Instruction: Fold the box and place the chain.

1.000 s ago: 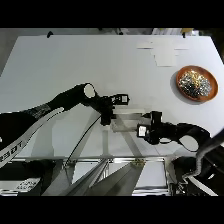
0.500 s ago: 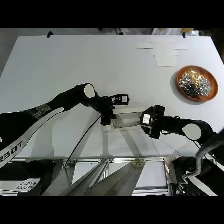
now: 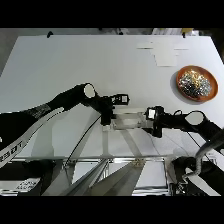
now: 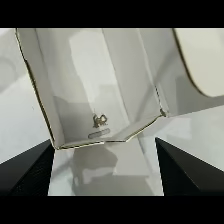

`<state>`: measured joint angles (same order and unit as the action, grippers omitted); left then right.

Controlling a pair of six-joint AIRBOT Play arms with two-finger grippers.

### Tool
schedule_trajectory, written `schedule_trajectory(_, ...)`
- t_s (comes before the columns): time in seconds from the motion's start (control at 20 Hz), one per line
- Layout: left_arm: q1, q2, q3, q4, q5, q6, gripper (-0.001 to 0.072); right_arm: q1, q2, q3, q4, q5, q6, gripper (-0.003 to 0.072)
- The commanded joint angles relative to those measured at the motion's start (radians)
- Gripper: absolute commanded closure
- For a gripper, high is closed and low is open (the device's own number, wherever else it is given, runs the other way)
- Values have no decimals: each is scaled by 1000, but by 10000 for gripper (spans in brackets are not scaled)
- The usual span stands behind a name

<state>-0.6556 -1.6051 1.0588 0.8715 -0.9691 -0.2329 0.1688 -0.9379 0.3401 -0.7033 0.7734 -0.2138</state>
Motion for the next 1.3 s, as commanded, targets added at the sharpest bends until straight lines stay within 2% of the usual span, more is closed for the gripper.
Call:
schedule_trajectory(0.0, -1, 0, 1, 0, 0, 0, 700, -41, -49, 23, 60, 47, -114, 31)
schedule_trajectory(0.25, -1, 0, 1, 0, 0, 0, 700, -41, -172, 110, 61, 102, -113, 33)
schedule_trajectory(0.5, -1, 0, 1, 0, 0, 0, 700, -40, -253, 125, 60, 137, -137, 33)
schedule_trajectory(0.95, -1, 0, 1, 0, 0, 0, 700, 33, -263, 124, 57, 128, -135, 44)
schedule_trajectory(1.25, -1, 0, 1, 0, 0, 0, 700, 33, -318, 124, 61, 127, -131, 63)
